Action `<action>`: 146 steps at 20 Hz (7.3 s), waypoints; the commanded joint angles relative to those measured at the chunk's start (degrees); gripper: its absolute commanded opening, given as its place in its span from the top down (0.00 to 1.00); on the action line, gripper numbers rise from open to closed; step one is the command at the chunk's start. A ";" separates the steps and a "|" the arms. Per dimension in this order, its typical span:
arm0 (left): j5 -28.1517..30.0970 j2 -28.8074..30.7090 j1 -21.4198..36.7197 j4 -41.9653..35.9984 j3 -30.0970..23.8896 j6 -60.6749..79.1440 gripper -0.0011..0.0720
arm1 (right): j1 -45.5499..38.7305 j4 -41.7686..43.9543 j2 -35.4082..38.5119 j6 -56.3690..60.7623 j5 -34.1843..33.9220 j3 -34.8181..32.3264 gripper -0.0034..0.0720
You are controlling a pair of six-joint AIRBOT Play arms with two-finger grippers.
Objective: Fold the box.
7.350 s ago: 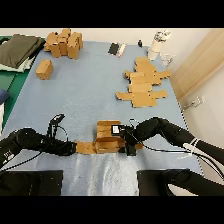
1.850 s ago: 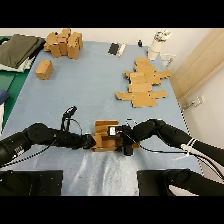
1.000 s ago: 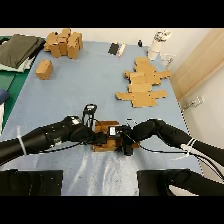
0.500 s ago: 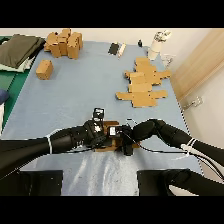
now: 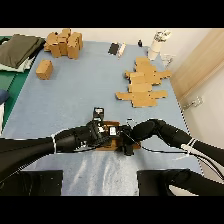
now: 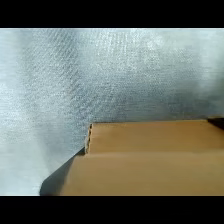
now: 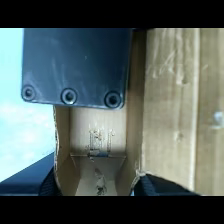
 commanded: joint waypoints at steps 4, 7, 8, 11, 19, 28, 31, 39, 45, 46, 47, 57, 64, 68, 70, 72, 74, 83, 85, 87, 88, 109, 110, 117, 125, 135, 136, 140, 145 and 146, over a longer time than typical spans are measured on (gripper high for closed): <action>-4.17 1.92 -0.02 -1.33 1.73 3.54 0.21 | 0.07 0.11 -0.04 0.02 0.17 -0.02 0.26; -6.32 5.14 0.28 0.55 1.73 3.54 0.21 | 0.07 0.09 -0.04 0.02 0.15 -0.02 0.26; -7.32 5.79 0.90 0.48 1.73 3.63 0.22 | 0.07 0.11 -0.04 0.02 0.17 -0.02 0.26; -9.57 6.54 2.82 -0.92 1.73 5.35 0.22 | 0.07 0.11 -0.04 0.02 0.17 -0.02 0.26; -9.70 8.48 11.08 -14.53 1.77 16.04 0.28 | 0.07 0.11 -0.04 0.02 0.15 -0.02 0.26; -20.87 10.43 19.89 -17.97 1.77 28.76 0.53 | 0.07 0.09 -0.02 0.02 0.17 -0.02 0.26; -20.85 10.43 19.93 -18.99 1.73 42.51 0.97 | 0.07 0.09 -0.02 0.02 0.17 -0.02 0.26; -11.52 17.03 20.90 -32.59 -2.91 94.27 0.97 | 0.07 0.11 -0.02 0.02 0.17 -0.02 0.26; 6.91 18.73 28.74 -42.82 -18.56 131.34 0.08 | 0.04 0.02 -0.02 0.02 0.17 -0.02 0.26; 9.40 18.73 29.33 -46.80 -20.81 137.83 0.07 | 0.04 0.00 -0.02 0.02 0.17 -0.02 0.26; 10.75 18.73 29.83 -51.87 -23.02 147.29 0.04 | 0.04 0.02 -0.02 0.02 0.17 -0.02 0.26; 21.62 15.37 30.82 -69.18 -29.11 164.67 0.02 | 0.04 -0.02 -0.02 0.02 0.17 -0.02 0.26; 18.82 12.48 28.92 -76.04 -28.50 172.34 0.02 | 0.04 -0.04 -0.02 0.02 0.15 -0.02 0.26; 18.53 11.58 27.82 -75.67 -27.56 171.62 0.02 | 0.04 -0.07 -0.02 0.02 0.17 -0.02 0.26; 18.01 11.37 27.80 -74.84 -27.45 171.75 0.02 | 0.04 -0.07 -0.02 0.02 0.17 -0.02 0.26; 17.59 11.34 27.80 -74.34 -27.43 171.82 0.02 | 0.04 -0.09 -0.02 0.02 0.17 -0.02 0.26; 17.64 11.34 27.67 -74.27 -27.43 171.82 0.02 | 0.04 -0.07 -0.02 0.02 0.17 -0.02 0.26; 24.28 10.82 23.61 -72.39 -27.17 168.50 0.03 | 0.07 -0.09 -0.02 0.02 0.22 -0.02 0.26; 24.11 10.82 23.54 -72.39 -27.17 168.50 0.03 | 0.04 -0.09 -0.02 0.02 0.20 -0.02 0.26; 24.28 10.82 23.54 -72.39 -27.17 168.47 0.18 | 0.07 -0.07 -0.02 0.02 0.24 -0.02 0.26; 24.28 10.82 23.54 -72.37 -27.17 168.32 0.18 | 0.07 -0.09 -0.04 0.02 0.22 -0.02 0.26; 24.24 10.82 23.56 -72.37 -27.19 167.93 0.18 | 0.07 -10.60 6.36 14.95 -1.07 0.13 0.04; 24.28 10.82 23.56 -72.37 -27.17 167.29 0.18 | 0.07 -12.76 7.72 17.77 -2.51 0.46 0.04; 24.26 10.82 23.58 -72.35 -27.15 167.01 0.18 | 0.07 -23.61 18.88 47.39 -19.04 2.23 0.04; 24.22 10.82 23.56 -72.35 -27.15 166.94 0.18 | 0.07 4.61 19.96 72.43 -5.40 2.25 0.95; 24.26 10.84 23.56 -72.35 -27.15 166.64 0.18 | -0.04 4.68 4.24 72.46 10.27 5.92 0.95; 24.24 10.84 23.58 -72.37 -27.15 166.57 0.18 | -0.04 4.66 3.54 72.46 10.32 5.92 0.95; 24.79 10.88 23.67 -72.35 -27.15 165.24 0.18 | -0.04 4.50 2.69 72.48 10.25 5.92 0.95; 26.56 10.88 23.65 -71.52 -27.15 162.48 0.08 | -0.04 4.50 4.00 72.48 7.19 5.92 0.95; 26.36 10.88 23.65 -71.49 -27.15 162.51 0.07 | -0.04 4.48 4.87 72.48 6.82 5.92 0.95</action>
